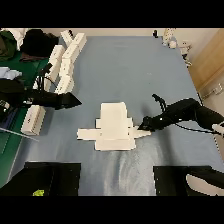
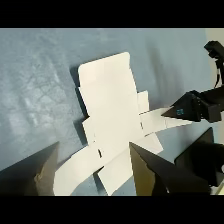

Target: Fold the box.

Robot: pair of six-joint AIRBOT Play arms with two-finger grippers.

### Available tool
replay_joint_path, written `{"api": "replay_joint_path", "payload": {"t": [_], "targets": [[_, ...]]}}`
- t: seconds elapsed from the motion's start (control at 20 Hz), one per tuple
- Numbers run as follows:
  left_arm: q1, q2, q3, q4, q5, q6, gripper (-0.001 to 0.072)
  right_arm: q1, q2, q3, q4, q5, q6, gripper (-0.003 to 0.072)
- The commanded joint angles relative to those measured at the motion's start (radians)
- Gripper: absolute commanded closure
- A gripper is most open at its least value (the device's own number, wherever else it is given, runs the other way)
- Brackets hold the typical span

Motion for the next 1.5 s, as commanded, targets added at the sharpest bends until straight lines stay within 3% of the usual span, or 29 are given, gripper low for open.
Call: {"api": "replay_joint_path", "payload": {"t": [0.0, 0.35, 0.45, 0.65, 0.9, 1.15, 1.45], "targets": [[0.000, -0.116, -0.011, -0.066, -0.050, 0.011, 0.0023, 0.031, 0.079, -0.029, -0.004, 0.061, -0.031, 0.0683], [-0.092, -0.333, -0.006, -0.203, -0.035, 0.135, 0.0024, 0.076, 0.106, -0.056, -0.004, 0.083, -0.030, 0.0683], [-0.142, -0.391, 0.021, -0.202, -0.013, 0.161, 0.0147, 0.086, 0.106, -0.056, -0.003, 0.084, -0.029, 0.0683], [-0.195, -0.503, 0.124, -0.207, -0.014, 0.166, 0.0146, 0.087, 0.106, -0.056, -0.003, 0.082, -0.029, 0.0683], [-0.199, -0.617, 0.222, -0.153, -0.086, 0.153, 0.0147, 0.087, 0.106, -0.056, -0.004, 0.082, -0.030, 0.0684], [-0.204, -0.667, 0.290, -0.107, -0.108, 0.132, 0.0147, 0.087, 0.106, -0.056, -0.004, 0.082, -0.031, 0.0683], [-0.287, -0.752, 0.340, -0.104, -0.243, 0.164, 0.0148, 0.087, 0.106, -0.056, -0.004, 0.082, -0.030, 0.0683]]}}
